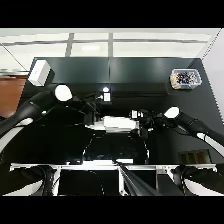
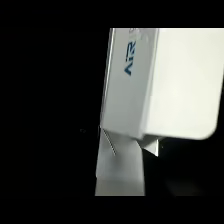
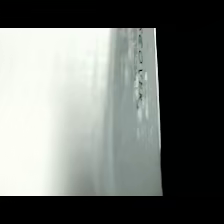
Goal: Fold the box and place the chain.
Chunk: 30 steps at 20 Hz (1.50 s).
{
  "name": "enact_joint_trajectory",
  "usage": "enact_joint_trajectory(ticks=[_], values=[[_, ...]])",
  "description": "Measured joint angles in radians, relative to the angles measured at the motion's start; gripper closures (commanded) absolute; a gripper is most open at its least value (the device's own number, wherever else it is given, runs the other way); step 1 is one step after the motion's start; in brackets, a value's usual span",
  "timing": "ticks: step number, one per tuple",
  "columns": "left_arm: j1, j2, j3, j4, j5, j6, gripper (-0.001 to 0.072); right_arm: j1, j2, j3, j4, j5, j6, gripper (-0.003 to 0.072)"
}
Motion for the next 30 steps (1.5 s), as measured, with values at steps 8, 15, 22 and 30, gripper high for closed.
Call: enact_joint_trajectory(ticks=[8,15,22,30], values=[[-0.05,0.071,-0.132,-0.265,-0.142,-0.238,0.0681,0.0,0.0,0.0,-0.005,0.008,-0.003,0.0225],[-0.088,0.038,-0.208,-0.599,0.339,-0.094,0.068,0.0,0.0,0.0,-0.007,0.008,-0.004,0.0225],[-0.029,-0.101,-0.153,-0.611,0.439,-0.059,0.0682,0.0,0.0,0.0,-0.005,0.009,-0.004,0.0224],[-0.015,-0.29,0.06,-0.286,0.158,-0.267,0.0683,0.0,0.0,0.0,-0.007,0.011,-0.004,0.0225]])
